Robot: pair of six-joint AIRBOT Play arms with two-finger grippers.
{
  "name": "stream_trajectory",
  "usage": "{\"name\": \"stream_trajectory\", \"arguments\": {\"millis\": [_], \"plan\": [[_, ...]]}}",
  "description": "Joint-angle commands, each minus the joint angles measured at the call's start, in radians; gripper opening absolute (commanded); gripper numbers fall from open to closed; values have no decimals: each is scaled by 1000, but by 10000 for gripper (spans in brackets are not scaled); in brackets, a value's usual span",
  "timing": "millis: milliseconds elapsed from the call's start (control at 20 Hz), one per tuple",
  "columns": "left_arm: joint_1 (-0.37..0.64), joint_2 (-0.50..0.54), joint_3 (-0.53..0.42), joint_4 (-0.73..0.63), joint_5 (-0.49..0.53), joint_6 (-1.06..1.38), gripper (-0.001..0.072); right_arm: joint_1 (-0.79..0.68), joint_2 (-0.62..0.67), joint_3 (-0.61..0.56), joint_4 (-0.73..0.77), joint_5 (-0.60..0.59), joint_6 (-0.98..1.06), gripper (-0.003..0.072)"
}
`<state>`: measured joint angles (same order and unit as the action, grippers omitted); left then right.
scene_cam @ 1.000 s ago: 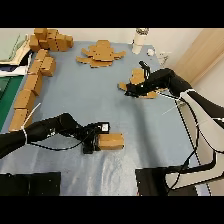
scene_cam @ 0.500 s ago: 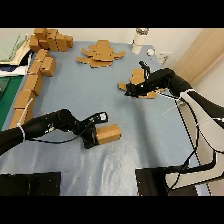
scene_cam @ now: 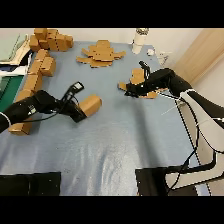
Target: Fold the box.
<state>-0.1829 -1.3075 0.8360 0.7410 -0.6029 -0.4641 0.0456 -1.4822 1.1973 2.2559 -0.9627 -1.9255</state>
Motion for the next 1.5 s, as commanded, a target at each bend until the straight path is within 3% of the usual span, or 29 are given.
{"name": "stream_trajectory", "arguments": {"millis": [0, 150, 500, 700, 1050, 1450], "plan": [[153, -6, 21, 1, 176, -62, 291, 0, 0, 1, 0, 0, 0, 5], [266, -32, 30, 2, 280, -87, 292, 0, 0, 1, 0, 0, 0, 4], [418, -188, 175, 27, 278, -114, 301, 0, 0, 1, 0, 0, 0, 4], [419, -301, 303, 126, 236, -202, 301, 0, 0, 1, 0, 0, 0, 5], [422, -447, 488, 497, 133, -626, 301, 0, 0, 1, 0, 0, 0, 4], [407, -536, 670, 504, 97, -663, 301, 0, 0, 1, 0, 0, 0, 4]]}}
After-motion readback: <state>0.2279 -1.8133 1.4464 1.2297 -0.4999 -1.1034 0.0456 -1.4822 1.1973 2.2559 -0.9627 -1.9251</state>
